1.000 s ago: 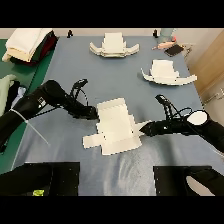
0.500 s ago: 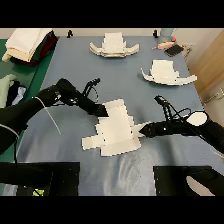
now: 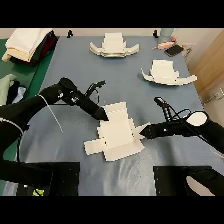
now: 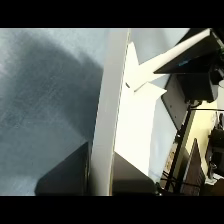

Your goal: Fold the box.

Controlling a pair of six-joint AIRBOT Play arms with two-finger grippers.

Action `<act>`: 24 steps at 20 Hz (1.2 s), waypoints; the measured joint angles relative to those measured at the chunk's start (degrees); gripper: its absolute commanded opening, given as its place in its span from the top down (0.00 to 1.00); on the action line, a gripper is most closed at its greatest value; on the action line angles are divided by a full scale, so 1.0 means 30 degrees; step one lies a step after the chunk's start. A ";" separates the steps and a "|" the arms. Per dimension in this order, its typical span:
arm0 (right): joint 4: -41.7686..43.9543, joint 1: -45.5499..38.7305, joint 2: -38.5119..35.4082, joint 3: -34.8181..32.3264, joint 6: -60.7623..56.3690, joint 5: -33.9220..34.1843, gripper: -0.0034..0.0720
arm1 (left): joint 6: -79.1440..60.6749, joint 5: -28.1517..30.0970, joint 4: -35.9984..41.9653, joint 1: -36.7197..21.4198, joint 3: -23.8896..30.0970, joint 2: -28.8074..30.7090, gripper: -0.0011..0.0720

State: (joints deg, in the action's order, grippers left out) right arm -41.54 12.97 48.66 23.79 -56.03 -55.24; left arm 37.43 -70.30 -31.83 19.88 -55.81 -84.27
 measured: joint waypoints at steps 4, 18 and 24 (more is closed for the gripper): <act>0.0153 0.0022 -0.0007 0.0029 0.0007 0.0306 0.48 | -0.0692 -0.0313 0.0066 0.0022 -0.0007 -0.0044 0.97; -0.8757 -0.2069 -0.0036 0.5595 -0.8386 0.1071 0.59 | -0.6149 0.5085 -0.0423 0.3053 0.0175 0.3847 0.97; -0.6346 -0.2004 -0.0015 0.6878 -0.8335 -0.0131 0.95 | -0.9719 1.0193 -0.0816 0.5348 0.1996 0.4648 0.97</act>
